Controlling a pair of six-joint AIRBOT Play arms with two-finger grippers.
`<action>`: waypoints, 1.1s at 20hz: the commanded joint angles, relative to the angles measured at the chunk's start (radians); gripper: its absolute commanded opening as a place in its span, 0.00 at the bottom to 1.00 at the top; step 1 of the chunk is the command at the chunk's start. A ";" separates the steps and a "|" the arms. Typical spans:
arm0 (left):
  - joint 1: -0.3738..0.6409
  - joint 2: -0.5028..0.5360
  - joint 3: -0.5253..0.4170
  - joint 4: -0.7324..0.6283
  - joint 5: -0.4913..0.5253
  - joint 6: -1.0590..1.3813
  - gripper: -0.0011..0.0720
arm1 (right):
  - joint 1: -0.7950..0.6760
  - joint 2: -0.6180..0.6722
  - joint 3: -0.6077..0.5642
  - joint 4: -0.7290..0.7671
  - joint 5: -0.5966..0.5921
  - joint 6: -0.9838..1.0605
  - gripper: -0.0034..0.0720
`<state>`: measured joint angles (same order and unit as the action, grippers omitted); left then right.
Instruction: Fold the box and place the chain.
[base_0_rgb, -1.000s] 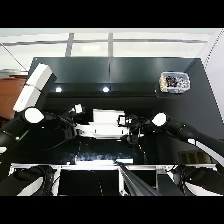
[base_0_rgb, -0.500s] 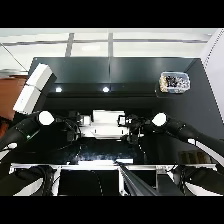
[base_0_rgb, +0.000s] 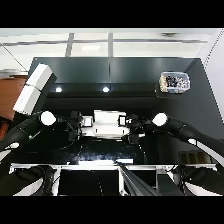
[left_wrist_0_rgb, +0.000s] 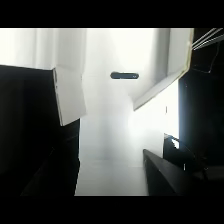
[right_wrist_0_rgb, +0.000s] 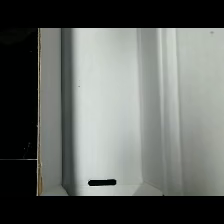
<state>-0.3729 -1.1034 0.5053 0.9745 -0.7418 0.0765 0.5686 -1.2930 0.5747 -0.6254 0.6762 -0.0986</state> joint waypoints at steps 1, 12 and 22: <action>-0.001 0.043 0.002 -0.021 -0.070 -0.018 0.86 | 0.001 -0.001 0.000 0.004 0.000 0.001 0.54; 0.040 0.056 0.000 -0.097 -0.108 -0.039 0.86 | 0.001 -0.001 0.000 0.004 0.000 0.001 0.54; 0.023 0.039 0.000 -0.161 -0.108 -0.037 0.70 | 0.001 -0.001 0.000 0.004 0.000 0.001 0.54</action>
<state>-0.3492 -1.0634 0.5060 0.8509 -0.8478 0.0380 0.5697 -1.2945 0.5747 -0.6216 0.6758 -0.0978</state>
